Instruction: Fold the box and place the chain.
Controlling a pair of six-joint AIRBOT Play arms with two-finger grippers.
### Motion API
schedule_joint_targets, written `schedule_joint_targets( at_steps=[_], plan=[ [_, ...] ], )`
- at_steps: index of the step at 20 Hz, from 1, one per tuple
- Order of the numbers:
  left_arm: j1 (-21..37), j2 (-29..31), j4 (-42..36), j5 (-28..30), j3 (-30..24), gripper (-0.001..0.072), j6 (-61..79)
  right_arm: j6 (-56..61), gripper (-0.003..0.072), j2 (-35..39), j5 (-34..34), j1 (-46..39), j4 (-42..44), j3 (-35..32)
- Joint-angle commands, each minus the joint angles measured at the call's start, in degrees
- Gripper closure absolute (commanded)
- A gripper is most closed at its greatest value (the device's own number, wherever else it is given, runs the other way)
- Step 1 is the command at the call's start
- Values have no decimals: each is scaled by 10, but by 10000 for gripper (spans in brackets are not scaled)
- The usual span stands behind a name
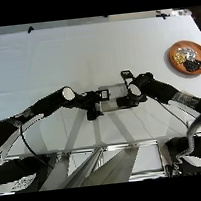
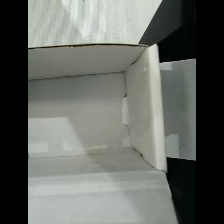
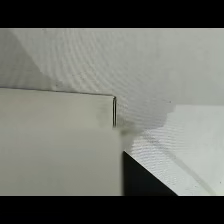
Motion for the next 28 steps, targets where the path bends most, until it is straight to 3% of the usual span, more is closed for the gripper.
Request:
schedule_joint_targets(
  at_steps=[1,2,4,5,7,13,14,16,18,19,20,24,28],
  plan=[
    [0,0,1,0,0,274,2,-2,562,0,-11,8,1,0],
    [0,0,1,0,0,274,2,-2,444,0,-20,13,1,0],
    [0,0,1,0,0,274,2,-2,433,0,-40,24,1,0],
    [0,0,1,0,0,274,2,-2,457,0,-47,28,1,0],
    [0,0,1,0,0,274,1,-2,655,0,-48,28,0,0],
    [0,0,1,0,0,274,2,-2,669,0,-47,28,1,0],
    [0,0,1,0,0,274,2,-2,604,1,-44,28,1,0],
    [0,0,1,0,0,274,2,-2,332,5,-39,28,0,0],
    [0,0,1,0,0,274,2,-2,302,12,-40,28,-6,0],
    [0,0,1,0,0,274,1,-2,307,13,-42,28,-8,0],
    [0,0,1,0,0,274,2,-2,367,13,-44,28,-9,0],
    [0,0,1,0,0,274,1,-2,671,10,-44,28,-12,0],
    [0,0,1,0,0,274,2,-2,672,-1,-9,28,-21,0]
  ],
)
